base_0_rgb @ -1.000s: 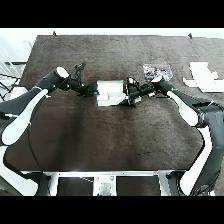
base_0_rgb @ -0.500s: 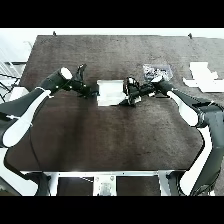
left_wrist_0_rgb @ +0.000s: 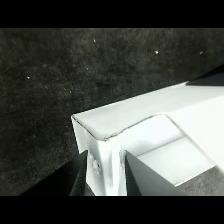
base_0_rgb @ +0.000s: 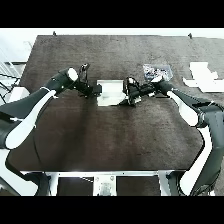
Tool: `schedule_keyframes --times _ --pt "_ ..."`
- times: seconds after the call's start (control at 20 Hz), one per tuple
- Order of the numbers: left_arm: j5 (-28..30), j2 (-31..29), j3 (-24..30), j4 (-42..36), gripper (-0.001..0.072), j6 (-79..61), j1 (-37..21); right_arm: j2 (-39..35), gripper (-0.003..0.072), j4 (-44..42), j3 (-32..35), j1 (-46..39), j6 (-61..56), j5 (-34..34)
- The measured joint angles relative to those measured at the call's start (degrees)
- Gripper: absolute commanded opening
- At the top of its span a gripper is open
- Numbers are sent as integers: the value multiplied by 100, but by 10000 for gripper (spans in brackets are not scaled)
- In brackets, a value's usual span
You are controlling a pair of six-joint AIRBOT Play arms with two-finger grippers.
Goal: Fold the box and place the chain.
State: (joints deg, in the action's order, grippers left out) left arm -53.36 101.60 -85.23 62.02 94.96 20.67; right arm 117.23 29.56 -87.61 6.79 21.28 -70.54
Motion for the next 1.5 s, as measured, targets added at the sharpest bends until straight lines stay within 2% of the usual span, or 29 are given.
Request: schedule_keyframes --times 0.45,1.05,1.5 --pt "-404 98 -310 584 297 787 103 0 556 0 0 0 0 2" --pt "-1661 977 -1773 1281 298 1473 387 0 556 2 0 0 0 2" --pt "-1945 1113 -1987 1558 298 1687 396 0 556 0 0 0 0 2"
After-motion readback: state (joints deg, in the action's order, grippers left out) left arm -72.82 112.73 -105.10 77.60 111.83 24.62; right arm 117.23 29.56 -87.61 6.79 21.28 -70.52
